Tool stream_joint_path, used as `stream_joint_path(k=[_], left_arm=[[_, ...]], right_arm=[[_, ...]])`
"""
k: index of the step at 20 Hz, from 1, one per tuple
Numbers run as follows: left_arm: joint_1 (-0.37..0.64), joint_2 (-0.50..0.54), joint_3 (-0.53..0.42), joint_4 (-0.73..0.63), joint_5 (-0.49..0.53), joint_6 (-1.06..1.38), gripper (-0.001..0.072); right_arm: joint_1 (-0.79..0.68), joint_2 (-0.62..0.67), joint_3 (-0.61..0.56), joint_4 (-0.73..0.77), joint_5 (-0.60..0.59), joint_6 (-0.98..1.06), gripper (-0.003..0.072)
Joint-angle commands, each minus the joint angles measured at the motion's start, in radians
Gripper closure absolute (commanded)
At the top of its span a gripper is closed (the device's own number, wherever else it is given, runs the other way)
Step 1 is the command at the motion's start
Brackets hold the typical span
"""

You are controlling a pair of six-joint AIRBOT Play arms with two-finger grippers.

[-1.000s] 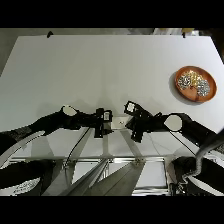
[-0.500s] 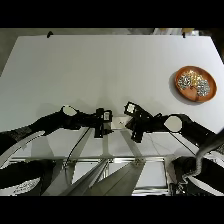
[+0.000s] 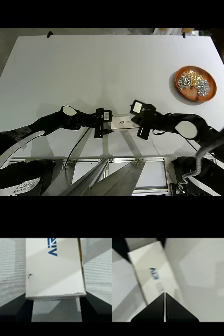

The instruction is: Fold the box and place the chain.

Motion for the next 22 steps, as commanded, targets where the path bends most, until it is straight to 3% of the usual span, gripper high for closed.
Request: stream_joint_path(k=[1, 4, 8, 10, 17, 22], left_arm=[[0.000, 0.000, 0.000, 0.001, 0.000, 0.002, 0.0567], [0.000, 0.000, 0.000, 0.001, 0.000, 0.002, 0.0567], [0.000, 0.000, 0.000, 0.001, 0.000, 0.002, 0.0567], [0.000, 0.000, 0.000, 0.001, 0.000, 0.002, 0.0567], [0.000, 0.000, 0.000, 0.001, 0.000, 0.002, 0.0567], [0.000, 0.000, 0.000, 0.001, 0.000, 0.002, 0.0567]], right_arm=[[-0.097, 0.138, 0.039, -0.259, 0.171, 0.380, 0.0667], [-0.301, 0.161, 0.050, -0.267, 0.483, 0.558, 0.0667], [-0.414, 0.103, 0.050, -0.262, 0.531, 0.632, 0.0667], [-0.418, 0.060, 0.050, -0.278, 0.611, 0.633, 0.0667], [-0.418, 0.076, 0.050, -0.266, 0.729, 0.642, 0.0666], [-0.418, 0.076, 0.050, -0.264, 0.739, 0.642, 0.0666]])
